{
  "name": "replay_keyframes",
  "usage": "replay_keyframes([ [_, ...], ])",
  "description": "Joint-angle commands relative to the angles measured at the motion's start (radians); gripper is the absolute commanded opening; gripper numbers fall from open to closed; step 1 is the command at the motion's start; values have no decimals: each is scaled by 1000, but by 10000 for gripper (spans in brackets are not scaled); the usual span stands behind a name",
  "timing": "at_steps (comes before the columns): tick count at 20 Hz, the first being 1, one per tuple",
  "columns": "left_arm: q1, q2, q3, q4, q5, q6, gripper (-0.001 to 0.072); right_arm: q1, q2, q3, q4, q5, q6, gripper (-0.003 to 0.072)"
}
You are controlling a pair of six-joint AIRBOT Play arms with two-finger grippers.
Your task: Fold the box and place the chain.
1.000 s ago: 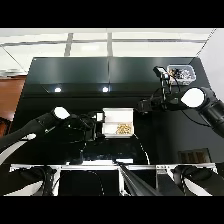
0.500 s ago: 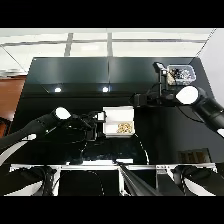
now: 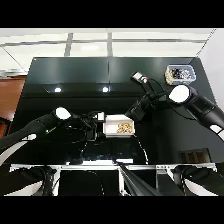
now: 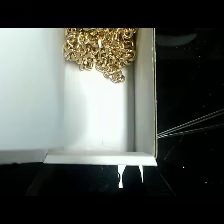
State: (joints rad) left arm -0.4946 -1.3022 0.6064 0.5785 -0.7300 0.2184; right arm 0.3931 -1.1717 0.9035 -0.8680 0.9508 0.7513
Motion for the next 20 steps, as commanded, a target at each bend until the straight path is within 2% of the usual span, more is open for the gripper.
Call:
replay_keyframes([
  [1,0,-1,1,1,0,1,385,5,-3,5,3,76,-160,720],
  [5,0,-1,1,1,0,1,386,48,-6,5,3,85,-328,720],
  [14,0,-1,1,1,0,1,385,108,-11,-77,3,64,-371,720],
  [15,0,-1,1,1,0,1,385,108,-11,-77,3,57,-372,660],
  [16,0,-1,1,1,0,1,385,108,-11,-77,3,55,-371,538],
  [19,0,-1,1,1,0,1,385,108,-11,-77,3,59,-371,270],
  [20,0,-1,1,1,0,1,385,108,-11,-77,3,60,-370,250],
])
